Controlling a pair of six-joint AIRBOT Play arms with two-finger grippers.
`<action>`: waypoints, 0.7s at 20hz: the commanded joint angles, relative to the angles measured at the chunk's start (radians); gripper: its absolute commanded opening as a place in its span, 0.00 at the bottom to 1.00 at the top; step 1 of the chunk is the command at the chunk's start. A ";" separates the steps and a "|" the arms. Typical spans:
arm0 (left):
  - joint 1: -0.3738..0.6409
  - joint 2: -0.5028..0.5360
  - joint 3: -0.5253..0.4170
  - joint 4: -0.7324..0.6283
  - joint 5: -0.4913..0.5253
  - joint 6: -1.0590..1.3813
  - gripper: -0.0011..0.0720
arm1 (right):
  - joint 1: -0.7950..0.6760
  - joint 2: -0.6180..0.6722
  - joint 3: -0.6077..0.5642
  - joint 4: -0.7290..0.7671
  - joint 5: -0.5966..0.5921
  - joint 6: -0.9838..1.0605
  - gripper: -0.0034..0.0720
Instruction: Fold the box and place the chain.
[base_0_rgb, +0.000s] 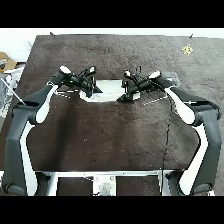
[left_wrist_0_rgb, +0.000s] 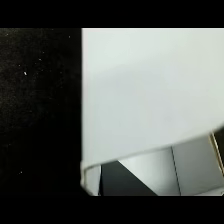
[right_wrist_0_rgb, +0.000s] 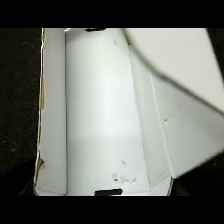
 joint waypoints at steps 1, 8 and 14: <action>0.001 0.000 0.001 0.000 0.000 0.000 0.03 | 0.015 -0.021 0.022 0.005 0.014 0.004 0.88; 0.001 0.000 0.001 0.000 0.000 0.000 0.03 | 0.010 -0.021 0.022 0.005 0.010 0.005 0.88; 0.001 0.000 0.001 0.000 0.000 0.000 0.03 | 0.005 -0.021 0.022 0.003 0.005 0.003 0.88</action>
